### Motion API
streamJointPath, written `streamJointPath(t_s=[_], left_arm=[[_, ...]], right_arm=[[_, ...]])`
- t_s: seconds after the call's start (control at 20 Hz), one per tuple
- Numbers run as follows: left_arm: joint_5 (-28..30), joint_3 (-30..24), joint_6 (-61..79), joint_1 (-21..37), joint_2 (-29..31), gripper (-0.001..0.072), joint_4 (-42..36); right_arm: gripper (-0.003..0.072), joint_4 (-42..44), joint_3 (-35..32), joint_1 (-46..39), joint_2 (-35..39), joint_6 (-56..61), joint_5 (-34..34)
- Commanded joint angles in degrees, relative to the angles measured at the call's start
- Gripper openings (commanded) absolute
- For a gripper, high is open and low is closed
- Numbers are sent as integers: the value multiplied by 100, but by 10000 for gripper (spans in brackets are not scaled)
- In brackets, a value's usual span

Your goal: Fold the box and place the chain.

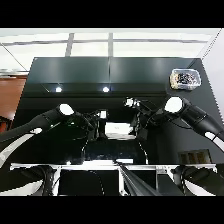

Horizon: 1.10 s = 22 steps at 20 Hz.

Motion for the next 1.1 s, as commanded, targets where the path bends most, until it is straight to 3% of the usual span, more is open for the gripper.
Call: streamJointPath(t_s=[0.0,0.1,0.15,0.2,0.25,0.4,0.45,0.7,0.85,1.05], left_arm=[[50,4,-4,2,-4,363,24],[46,4,-4,2,-4,363,22],[46,4,-4,2,-4,364,22],[48,4,-4,2,-4,363,22],[46,4,-4,2,-4,364,24],[48,4,-4,2,-4,364,22],[48,4,-4,2,-4,363,22],[48,4,-4,2,-4,364,22],[48,4,-4,2,-4,363,22],[48,4,-4,2,-4,364,22]], right_arm=[[377,44,105,-125,210,1493,498],[335,66,105,-345,339,2686,931],[183,188,103,-446,343,2922,1213],[85,407,101,-516,343,2922,1425],[60,649,98,-533,343,2927,1471],[57,1272,39,-531,341,3287,1005],[20,1528,-70,-531,341,3462,691],[20,3263,-1329,-492,330,3469,-544],[20,3390,-1799,-483,330,3679,-1388],[20,2876,-1939,-446,330,4050,-1510]])
